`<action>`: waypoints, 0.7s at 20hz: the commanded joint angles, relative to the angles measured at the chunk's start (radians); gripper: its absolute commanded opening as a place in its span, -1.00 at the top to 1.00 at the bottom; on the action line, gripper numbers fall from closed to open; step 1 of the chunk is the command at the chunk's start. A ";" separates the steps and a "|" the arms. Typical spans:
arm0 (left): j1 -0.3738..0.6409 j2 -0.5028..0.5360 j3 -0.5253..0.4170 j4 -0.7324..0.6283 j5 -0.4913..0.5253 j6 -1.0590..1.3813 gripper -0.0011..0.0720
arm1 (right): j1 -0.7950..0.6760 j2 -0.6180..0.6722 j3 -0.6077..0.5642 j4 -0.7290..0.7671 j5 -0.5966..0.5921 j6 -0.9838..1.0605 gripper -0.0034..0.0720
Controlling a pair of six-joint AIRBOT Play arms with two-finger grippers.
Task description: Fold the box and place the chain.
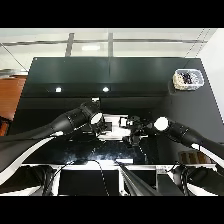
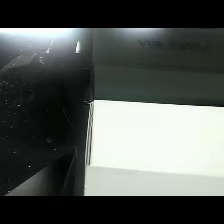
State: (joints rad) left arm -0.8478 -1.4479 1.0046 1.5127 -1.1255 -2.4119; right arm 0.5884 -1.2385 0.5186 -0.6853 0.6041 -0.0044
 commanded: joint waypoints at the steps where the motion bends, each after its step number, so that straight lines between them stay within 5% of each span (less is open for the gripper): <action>1: 0.000 -0.018 0.000 -0.016 -0.006 0.001 0.45 | 0.000 0.000 0.000 0.000 -0.001 0.000 0.10; 2: -0.003 -0.026 0.000 -0.036 -0.005 0.008 0.88 | 0.000 0.000 0.000 0.000 -0.002 0.000 0.10; 10: -0.010 -0.030 0.010 -0.029 0.013 0.008 0.89 | 0.000 0.000 0.000 0.000 -0.002 0.001 0.09; 11: -0.010 -0.030 0.010 -0.029 0.013 0.008 0.89 | 0.000 0.001 0.000 0.001 -0.002 0.002 -0.20; 12: -0.010 -0.030 0.010 -0.029 0.012 0.008 0.88 | 0.000 0.006 0.000 0.000 -0.006 0.024 -0.83; 14: -0.010 -0.025 0.010 -0.028 0.001 0.008 0.88 | -0.002 0.034 0.001 -0.015 -0.010 0.054 -0.96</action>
State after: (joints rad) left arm -0.8589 -1.4765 1.0130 1.4815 -1.1160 -2.4100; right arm 0.5873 -1.2270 0.5186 -0.6880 0.5934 0.0177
